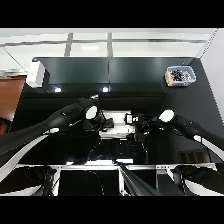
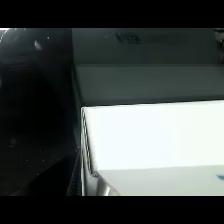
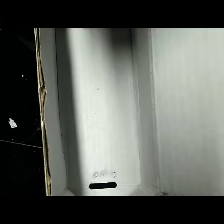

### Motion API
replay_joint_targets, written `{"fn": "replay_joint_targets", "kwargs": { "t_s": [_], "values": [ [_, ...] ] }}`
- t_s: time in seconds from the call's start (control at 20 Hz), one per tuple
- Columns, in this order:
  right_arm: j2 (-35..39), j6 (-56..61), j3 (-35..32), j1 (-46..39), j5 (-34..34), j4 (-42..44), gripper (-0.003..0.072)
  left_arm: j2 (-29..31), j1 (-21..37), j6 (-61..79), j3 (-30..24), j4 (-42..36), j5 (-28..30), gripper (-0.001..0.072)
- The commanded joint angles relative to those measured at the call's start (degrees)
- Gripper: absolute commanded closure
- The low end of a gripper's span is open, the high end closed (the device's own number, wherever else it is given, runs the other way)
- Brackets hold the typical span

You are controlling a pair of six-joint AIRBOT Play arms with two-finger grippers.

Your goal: Fold the box and place the chain.

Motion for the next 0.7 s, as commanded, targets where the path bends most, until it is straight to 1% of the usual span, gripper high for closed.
{"fn": "replay_joint_targets", "kwargs": {
  "t_s": [0.0, 0.2, 0.25, 0.3, 0.35, 0.4, 0.6, 0.65],
  "values": [
    [0.0, 0.0, 0.0, 0.0, 0.0, 0.0, 0.0517, -0.6, -0.4, -3.0, 0.2, 0.4, 0.4, 0.0441],
    [0.0, 0.0, 0.0, 0.0, 0.0, 0.0, 0.0517, -0.6, -0.6, -3.0, 0.2, 0.4, 0.1, 0.0442],
    [0.0, 0.0, 0.0, 0.0, 0.0, 0.0, 0.0517, -0.6, -0.8, -3.0, 0.2, 0.4, 0.2, 0.0467],
    [0.0, 0.0, 0.0, 0.0, 0.0, 0.0, 0.0517, -0.6, -0.9, -2.9, 0.2, 0.4, 0.2, 0.0546],
    [0.0, 0.0, 0.0, 0.0, 0.0, 0.0, 0.0517, -0.6, -1.0, -2.8, 0.2, 0.4, 0.2, 0.0588],
    [0.0, 0.0, 0.0, 0.0, 0.0, 0.0, 0.0517, -0.6, -1.0, -2.8, 0.2, 0.4, 0.2, 0.0693],
    [0.0, 0.0, 0.0, 0.0, 0.0, 0.0, 0.0517, -0.6, -1.0, -2.8, 0.2, 0.4, 0.2, 0.0686],
    [0.0, 0.0, 0.0, 0.0, 0.0, 0.0, 0.0517, -0.6, -1.0, -2.7, 0.3, 0.4, 0.2, 0.0634]
  ]
}}
